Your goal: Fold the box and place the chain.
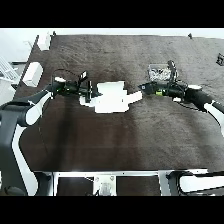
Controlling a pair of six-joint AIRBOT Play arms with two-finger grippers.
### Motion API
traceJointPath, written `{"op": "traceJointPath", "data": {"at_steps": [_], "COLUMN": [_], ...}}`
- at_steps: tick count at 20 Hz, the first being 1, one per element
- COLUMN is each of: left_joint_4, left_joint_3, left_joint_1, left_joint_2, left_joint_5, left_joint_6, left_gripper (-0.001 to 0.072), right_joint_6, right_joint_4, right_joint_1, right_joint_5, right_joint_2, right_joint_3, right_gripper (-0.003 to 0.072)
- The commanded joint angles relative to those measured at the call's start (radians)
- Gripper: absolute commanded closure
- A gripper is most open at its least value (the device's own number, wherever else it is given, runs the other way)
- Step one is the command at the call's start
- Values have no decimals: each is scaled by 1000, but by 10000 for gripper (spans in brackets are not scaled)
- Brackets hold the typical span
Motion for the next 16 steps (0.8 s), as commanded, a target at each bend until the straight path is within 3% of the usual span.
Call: {"op": "traceJointPath", "data": {"at_steps": [1, 2, 5, 7, 8, 9, 10, 11, 16], "left_joint_4": [-3, -3, -3, -3, -3, -3, -5, -7, -10], "left_joint_3": [1, 1, 1, 1, 1, 1, 1, 1, 1], "left_joint_1": [0, 0, 0, 0, 0, -1, 0, 0, 0], "left_joint_2": [-1, -1, -1, -1, -1, -1, -1, -1, -1], "left_joint_5": [-4, -3, -3, -3, -3, -4, -3, -3, -3], "left_joint_6": [-2, -2, -2, -2, -2, -2, -2, -2, -2], "left_gripper": [688, 688, 688, 688, 688, 687, 688, 688, 687], "right_joint_6": [-247, -268, -373, -386, -388, -390, -406, -435, -463], "right_joint_4": [-116, -146, -248, -385, -456, -528, -575, -601, -603], "right_joint_1": [19, 29, 90, 156, 192, 227, 256, 278, 318], "right_joint_5": [116, 114, 100, 17, -37, -81, -108, -118, -125], "right_joint_2": [26, 26, 26, 26, 26, 26, 26, 26, 25], "right_joint_3": [-2, -2, -2, -2, -2, -2, -2, -1, -2], "right_gripper": [304, 265, 255, 229, 139, 120, 14, -24, -24]}}
